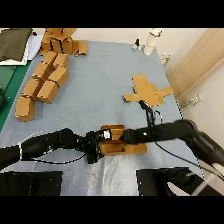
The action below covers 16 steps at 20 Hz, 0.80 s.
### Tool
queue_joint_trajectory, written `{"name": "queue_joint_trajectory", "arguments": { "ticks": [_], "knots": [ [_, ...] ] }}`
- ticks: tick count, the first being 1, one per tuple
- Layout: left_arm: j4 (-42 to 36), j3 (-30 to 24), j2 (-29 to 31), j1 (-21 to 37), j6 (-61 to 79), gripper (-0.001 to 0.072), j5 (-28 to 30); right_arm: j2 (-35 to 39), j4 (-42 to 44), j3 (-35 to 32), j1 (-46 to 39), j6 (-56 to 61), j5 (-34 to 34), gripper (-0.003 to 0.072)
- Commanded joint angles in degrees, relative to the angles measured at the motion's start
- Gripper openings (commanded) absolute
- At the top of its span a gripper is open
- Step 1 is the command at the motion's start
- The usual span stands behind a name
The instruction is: Fold the box.
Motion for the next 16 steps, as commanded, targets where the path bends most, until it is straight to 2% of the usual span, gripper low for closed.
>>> {"name": "queue_joint_trajectory", "arguments": {
  "ticks": [1, 3, 5, 9, 12, 15, 16],
  "knots": [
    [0.0, 0.0, 0.0, 0.0, 0.0, 0.0463, -0.1, -15.5, 1.4, 5.4, -1.7, -9.0, 3.5, 0.0002],
    [0.0, 0.0, 0.0, 0.0, 0.0, 0.0464, 0.0, -22.9, 1.4, 6.4, -2.8, -12.8, 4.2, 0.0001],
    [0.0, 0.0, 0.0, 0.0, 0.0, 0.0464, 0.0, -27.1, 1.1, 6.3, -2.8, -14.6, 4.7, 0.0001],
    [0.0, 0.0, 0.0, 0.0, 0.0, 0.0463, 0.0, -27.6, 0.8, 6.4, -2.8, -17.6, 5.6, 0.0001],
    [0.0, 0.0, 0.0, 0.0, 0.0, 0.0464, 0.0, -22.3, -4.9, 7.4, -2.8, -17.9, 3.7, 0.0000],
    [0.0, 0.0, 0.0, 0.0, 0.0, 0.0464, -0.3, -9.0, -14.1, 7.6, -2.8, -14.7, -2.3, 0.0000],
    [0.0, 0.0, 0.0, 0.0, 0.0, 0.0463, -0.3, -4.4, -14.7, 6.7, -2.3, -14.6, -5.0, 0.0000]
  ]
}}
